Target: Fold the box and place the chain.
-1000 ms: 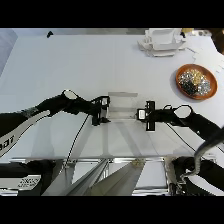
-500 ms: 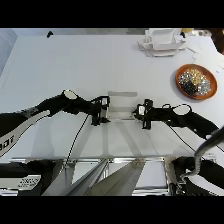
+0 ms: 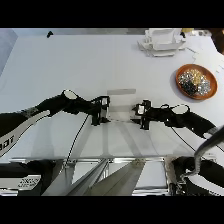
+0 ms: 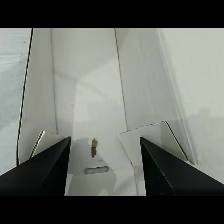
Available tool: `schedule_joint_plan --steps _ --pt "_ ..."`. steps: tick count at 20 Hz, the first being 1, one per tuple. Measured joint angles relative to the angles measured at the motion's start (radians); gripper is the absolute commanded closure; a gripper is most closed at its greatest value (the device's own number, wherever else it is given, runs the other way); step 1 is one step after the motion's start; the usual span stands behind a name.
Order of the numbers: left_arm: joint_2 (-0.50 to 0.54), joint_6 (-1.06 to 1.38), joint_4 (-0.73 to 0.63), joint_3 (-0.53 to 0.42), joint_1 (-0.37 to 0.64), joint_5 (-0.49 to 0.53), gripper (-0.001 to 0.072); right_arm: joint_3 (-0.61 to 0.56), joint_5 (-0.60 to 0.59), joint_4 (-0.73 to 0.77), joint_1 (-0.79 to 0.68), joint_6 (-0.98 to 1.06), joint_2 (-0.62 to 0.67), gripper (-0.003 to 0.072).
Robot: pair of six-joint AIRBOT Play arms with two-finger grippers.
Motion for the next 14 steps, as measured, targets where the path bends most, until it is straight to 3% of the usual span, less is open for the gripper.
schedule_joint_plan --steps 2,5,10,14 --pt "0.0 0.0 0.0 0.0 0.0 0.0 0.0639 0.0 -0.003 -0.003 0.0 0.029 0.003 0.0208" --pt "0.0 -0.002 -0.001 0.0 0.0 0.001 0.0639 0.0 -0.017 -0.047 0.0 0.158 0.049 0.0643" --pt "0.0 -0.001 0.0 0.0 0.0 0.001 0.0639 0.0 -0.008 -0.277 0.0 0.544 0.205 0.0671" --pt "0.0 0.0 0.0 0.0 0.0 0.0 0.0639 0.0 -0.054 -0.569 0.0 1.131 0.287 0.0671"
